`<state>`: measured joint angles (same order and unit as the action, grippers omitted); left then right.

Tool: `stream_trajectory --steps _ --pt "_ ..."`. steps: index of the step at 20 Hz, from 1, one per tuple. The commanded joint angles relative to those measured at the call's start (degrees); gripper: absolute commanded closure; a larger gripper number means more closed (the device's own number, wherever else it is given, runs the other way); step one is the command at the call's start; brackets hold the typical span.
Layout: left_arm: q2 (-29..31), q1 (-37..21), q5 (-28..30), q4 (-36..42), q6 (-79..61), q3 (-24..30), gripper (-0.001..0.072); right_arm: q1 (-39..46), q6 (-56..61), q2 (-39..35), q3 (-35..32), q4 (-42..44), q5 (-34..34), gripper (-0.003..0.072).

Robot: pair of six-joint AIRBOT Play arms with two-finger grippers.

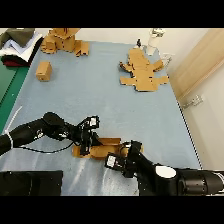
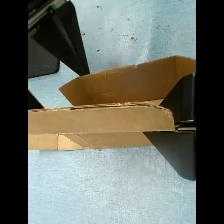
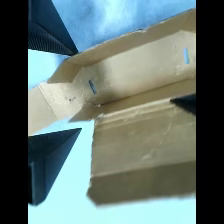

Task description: Fold the box.

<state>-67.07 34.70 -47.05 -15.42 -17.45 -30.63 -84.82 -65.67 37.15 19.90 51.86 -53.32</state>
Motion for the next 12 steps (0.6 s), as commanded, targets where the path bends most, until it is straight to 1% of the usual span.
stream_trajectory --steps 1,3,5,6,9,10,12 --pt "0.0 0.0 0.0 0.0 0.0 0.0 0.0693 5.0 -8.0 -3.8 -1.9 3.4 5.2 -0.003" --pt "0.0 0.0 0.0 0.0 0.0 0.0 0.0693 12.1 -20.0 -4.3 -2.1 12.7 10.0 -0.003" --pt "0.0 0.0 0.0 0.0 0.0 0.0 0.0693 21.7 -38.4 -4.3 -2.1 25.7 15.1 -0.0031" --pt "0.0 0.0 0.0 0.0 0.0 0.0 0.0693 27.1 -50.5 -4.2 -2.1 34.4 16.8 -0.0031" --pt "0.0 0.0 0.0 0.0 0.0 0.0 0.0693 42.3 -83.5 -1.0 -1.9 61.0 15.1 -0.0031" --pt "0.0 0.0 0.0 0.0 0.0 0.0 0.0693 46.8 -92.6 1.1 -1.8 67.7 14.5 -0.0031" --pt "0.0 0.0 0.0 0.0 0.0 0.0 0.0693 52.9 -103.8 6.3 -0.6 75.4 12.1 -0.003"
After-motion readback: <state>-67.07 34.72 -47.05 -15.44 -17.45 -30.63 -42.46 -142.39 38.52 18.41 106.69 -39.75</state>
